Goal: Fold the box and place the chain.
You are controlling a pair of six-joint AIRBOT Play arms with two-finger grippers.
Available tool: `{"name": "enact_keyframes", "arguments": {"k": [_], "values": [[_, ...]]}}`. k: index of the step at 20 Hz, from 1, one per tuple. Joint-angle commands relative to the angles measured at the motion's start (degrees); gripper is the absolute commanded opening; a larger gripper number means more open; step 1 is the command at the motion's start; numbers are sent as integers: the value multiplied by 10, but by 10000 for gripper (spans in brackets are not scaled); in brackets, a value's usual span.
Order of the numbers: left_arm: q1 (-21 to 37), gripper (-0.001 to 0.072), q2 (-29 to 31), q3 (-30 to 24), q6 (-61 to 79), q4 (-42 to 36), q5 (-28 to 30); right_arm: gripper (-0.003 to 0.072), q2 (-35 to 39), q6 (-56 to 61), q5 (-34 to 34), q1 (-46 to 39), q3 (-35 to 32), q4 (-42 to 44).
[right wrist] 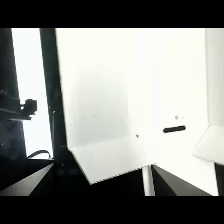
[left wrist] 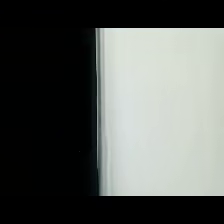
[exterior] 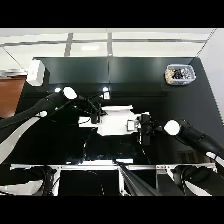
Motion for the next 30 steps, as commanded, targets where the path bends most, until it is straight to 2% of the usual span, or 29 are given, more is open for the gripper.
{"name": "enact_keyframes", "arguments": {"k": [1, 4, 11, 14, 16, 20, 24, 27, 30], "values": [[0, 23, -1, 0, -1, 0, 0, 713, -5, -10, -34, 9, 0, 32], [0, 23, -1, 0, -1, 0, -1, 714, -5, -10, -47, 9, 0, 58], [0, 23, -1, 0, -1, 0, -1, 714, -5, -8, -37, -2, 31, 53], [0, 23, -1, 0, -1, 0, -2, 714, -9, -8, 19, -37, 50, 77], [0, 23, -1, 0, -1, 0, -2, 714, -9, -12, 21, -55, 59, 88], [0, 23, -1, 0, -1, 0, -3, 714, -33, -66, 17, -77, 84, 156], [0, 23, -1, 0, -1, 0, -2, 714, -63, -83, -10, -90, 94, 163], [0, 23, -1, 0, -1, 0, -1, 714, -83, -111, 19, -93, 94, 170], [0, 23, -1, 0, -1, 0, -1, 714, -95, -195, 29, -93, 95, 237]]}}
